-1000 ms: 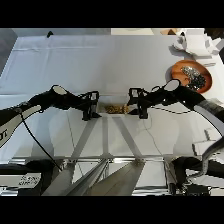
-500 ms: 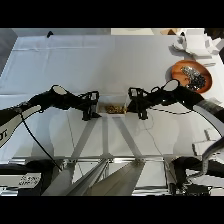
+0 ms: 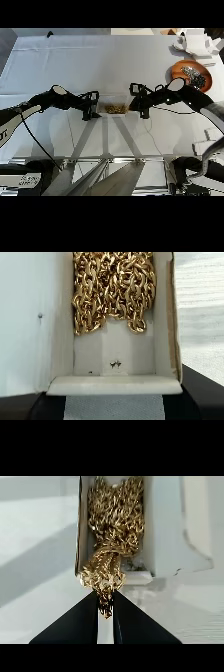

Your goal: Fold the box and place the chain.

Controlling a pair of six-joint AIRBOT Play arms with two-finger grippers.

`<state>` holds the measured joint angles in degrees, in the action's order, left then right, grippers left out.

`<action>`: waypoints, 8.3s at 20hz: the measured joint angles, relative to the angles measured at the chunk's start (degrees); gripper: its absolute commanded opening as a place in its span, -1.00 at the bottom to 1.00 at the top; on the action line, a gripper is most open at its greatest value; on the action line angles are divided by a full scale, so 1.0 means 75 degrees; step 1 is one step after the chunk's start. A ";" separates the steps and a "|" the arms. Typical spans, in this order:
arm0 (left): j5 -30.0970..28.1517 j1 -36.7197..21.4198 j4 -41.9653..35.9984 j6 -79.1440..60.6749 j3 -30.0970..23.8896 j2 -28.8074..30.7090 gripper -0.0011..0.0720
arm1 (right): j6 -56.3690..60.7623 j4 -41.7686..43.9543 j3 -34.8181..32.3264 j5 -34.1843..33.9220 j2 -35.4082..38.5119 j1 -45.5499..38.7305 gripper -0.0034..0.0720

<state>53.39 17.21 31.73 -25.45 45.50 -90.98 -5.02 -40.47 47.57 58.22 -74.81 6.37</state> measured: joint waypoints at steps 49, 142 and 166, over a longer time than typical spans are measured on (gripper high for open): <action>-0.0003 0.0000 0.0003 -0.0006 0.0000 0.0000 -0.22 | 0.5697 -0.1352 0.3876 0.1422 -0.2305 0.1626 -0.06; -0.0003 -0.0003 0.0006 -0.0015 0.0000 0.0000 -0.22 | 0.5826 0.2792 -0.0644 -0.4299 -0.0682 0.2955 -0.89; 0.0000 -0.0003 0.0000 -0.0006 0.0000 0.0000 -0.22 | 1.0182 -0.5001 -0.0647 -0.2186 0.2404 -0.3474 -0.89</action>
<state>53.39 17.19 31.73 -25.50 45.50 -90.98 71.35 -77.97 42.72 41.82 -56.77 -19.68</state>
